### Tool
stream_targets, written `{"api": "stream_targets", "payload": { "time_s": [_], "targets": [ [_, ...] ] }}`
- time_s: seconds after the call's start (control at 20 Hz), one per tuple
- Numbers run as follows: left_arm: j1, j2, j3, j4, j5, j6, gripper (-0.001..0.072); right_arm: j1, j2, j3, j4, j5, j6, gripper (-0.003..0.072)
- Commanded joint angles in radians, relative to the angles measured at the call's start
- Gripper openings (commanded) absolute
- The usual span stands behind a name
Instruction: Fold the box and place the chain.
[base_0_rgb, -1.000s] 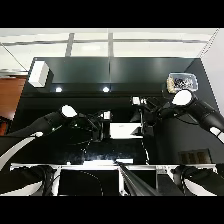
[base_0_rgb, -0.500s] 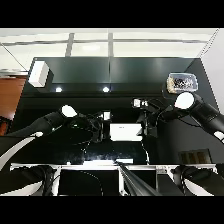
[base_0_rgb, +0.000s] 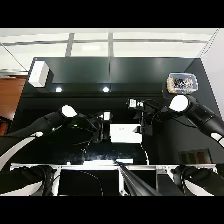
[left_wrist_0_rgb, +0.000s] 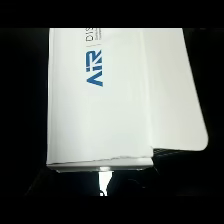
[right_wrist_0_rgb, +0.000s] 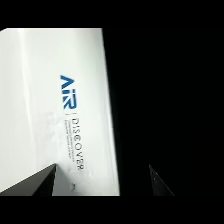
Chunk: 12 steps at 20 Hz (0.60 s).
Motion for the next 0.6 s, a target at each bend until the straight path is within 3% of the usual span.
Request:
{"api": "stream_targets", "payload": {
  "time_s": [0.0,0.2,0.35,0.45,0.55],
  "targets": [
    [0.0,0.0,0.001,0.0,0.006,-0.002,0.026,0.004,-0.001,0.006,0.027,0.04,0.005,0.0691],
    [0.0,0.0,0.001,0.001,0.005,-0.002,0.026,-0.03,0.06,0.044,0.018,0.119,0.098,0.0691],
    [0.0,0.0,0.001,0.003,0.005,-0.002,0.026,-0.188,0.212,0.053,0.023,0.13,0.175,0.0691],
    [0.0,0.0,0.001,0.003,0.005,-0.002,0.026,-0.311,0.27,-0.006,0.166,0.127,0.171,0.0691],
    [0.0,0.0,0.001,0.003,0.005,-0.002,0.0259,-0.335,0.264,-0.145,0.423,0.018,0.032,0.0692]
  ]
}}
